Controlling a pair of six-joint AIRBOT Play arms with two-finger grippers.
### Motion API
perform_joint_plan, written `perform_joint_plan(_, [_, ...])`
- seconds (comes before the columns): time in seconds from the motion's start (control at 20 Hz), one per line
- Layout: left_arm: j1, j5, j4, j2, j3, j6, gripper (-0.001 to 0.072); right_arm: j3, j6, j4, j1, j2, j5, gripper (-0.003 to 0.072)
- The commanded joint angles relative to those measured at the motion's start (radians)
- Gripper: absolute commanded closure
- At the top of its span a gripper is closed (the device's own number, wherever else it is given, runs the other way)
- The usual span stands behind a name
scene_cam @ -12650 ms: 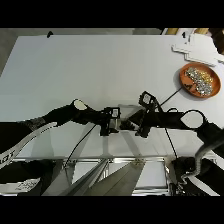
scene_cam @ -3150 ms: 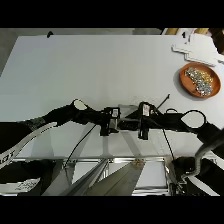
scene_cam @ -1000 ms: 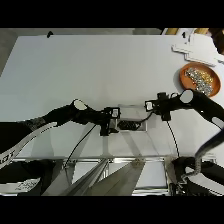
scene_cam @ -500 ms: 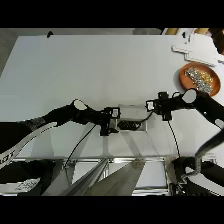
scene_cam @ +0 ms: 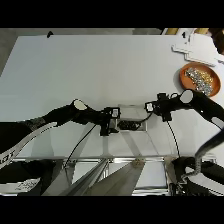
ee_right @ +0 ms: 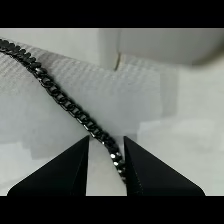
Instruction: Fold the box and place the chain.
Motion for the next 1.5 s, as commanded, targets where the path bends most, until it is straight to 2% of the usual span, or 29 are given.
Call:
perform_joint_plan(0.0, [0.000, 0.000, 0.000, 0.000, 0.000, 0.000, 0.0540, 0.000, -0.002, -0.006, 0.001, -0.014, -0.009, 0.0469])
perform_joint_plan(0.15, [0.000, 0.000, 0.000, 0.000, 0.000, 0.000, 0.0540, 0.000, -0.001, -0.002, 0.001, -0.018, -0.016, 0.0567])
perform_joint_plan(0.2, [0.000, 0.000, 0.000, 0.000, 0.000, 0.000, 0.0540, 0.000, -0.001, -0.002, 0.001, -0.018, -0.012, 0.0669])
perform_joint_plan(0.35, [0.000, 0.000, 0.000, 0.000, 0.000, 0.000, 0.0540, 0.000, 0.002, -0.004, 0.001, 0.032, 0.033, 0.0669])
perform_joint_plan(0.6, [0.000, 0.000, 0.000, 0.000, 0.000, 0.000, 0.0540, 0.000, 0.201, 0.010, 0.001, 0.254, 0.140, 0.0669])
perform_joint_plan(0.75, [0.000, 0.000, 0.000, 0.000, 0.000, 0.000, 0.0540, -0.002, 0.322, 0.069, 0.001, 0.389, 0.251, 0.0669])
perform_joint_plan(0.95, [0.000, 0.000, 0.000, 0.000, 0.000, 0.000, 0.0540, -0.002, 0.327, 0.184, 0.001, 0.548, 0.370, 0.0669])
perform_joint_plan(1.25, [0.000, 0.000, 0.000, 0.000, 0.000, 0.000, 0.0540, -0.043, 0.400, 0.467, 0.001, 0.692, 0.372, 0.0669])
perform_joint_plan(1.45, [0.000, 0.000, 0.000, 0.000, 0.000, 0.000, 0.0540, -0.134, 0.400, 0.659, 0.035, 0.693, 0.254, 0.0669])
